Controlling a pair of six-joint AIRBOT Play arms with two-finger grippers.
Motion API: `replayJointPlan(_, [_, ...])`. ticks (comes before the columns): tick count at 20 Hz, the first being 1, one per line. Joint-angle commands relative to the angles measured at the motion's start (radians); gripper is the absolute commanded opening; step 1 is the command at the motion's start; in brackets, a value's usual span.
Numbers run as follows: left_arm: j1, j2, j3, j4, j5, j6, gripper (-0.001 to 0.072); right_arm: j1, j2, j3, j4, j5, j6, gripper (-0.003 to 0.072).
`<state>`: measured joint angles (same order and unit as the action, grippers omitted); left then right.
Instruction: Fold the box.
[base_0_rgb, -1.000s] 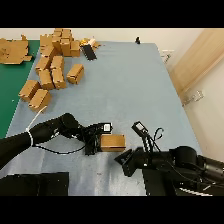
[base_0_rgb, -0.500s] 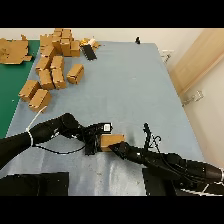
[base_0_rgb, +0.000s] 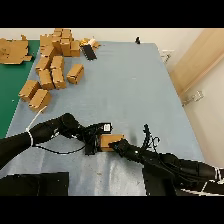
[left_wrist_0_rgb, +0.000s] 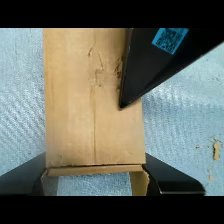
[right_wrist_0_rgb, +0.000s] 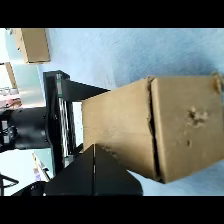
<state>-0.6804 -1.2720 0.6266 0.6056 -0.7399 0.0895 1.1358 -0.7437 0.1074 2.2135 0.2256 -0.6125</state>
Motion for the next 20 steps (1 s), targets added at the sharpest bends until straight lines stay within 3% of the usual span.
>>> replayJointPlan(1, [0.001, 0.0, 0.0, 0.0, 0.0, 0.0, 0.0408, 0.001, -0.018, -0.001, 0.001, -0.001, 0.003, 0.0001])
replayJointPlan(17, [0.001, 0.0, 0.0, 0.0, 0.0, 0.0, 0.0408, 0.0, -0.025, -0.001, 0.001, -0.02, 0.003, 0.0001])
replayJointPlan(20, [0.001, 0.0, 0.0, 0.0, 0.0, 0.0, 0.0409, 0.0, -0.021, 0.0, -0.018, 0.02, 0.002, 0.0001])
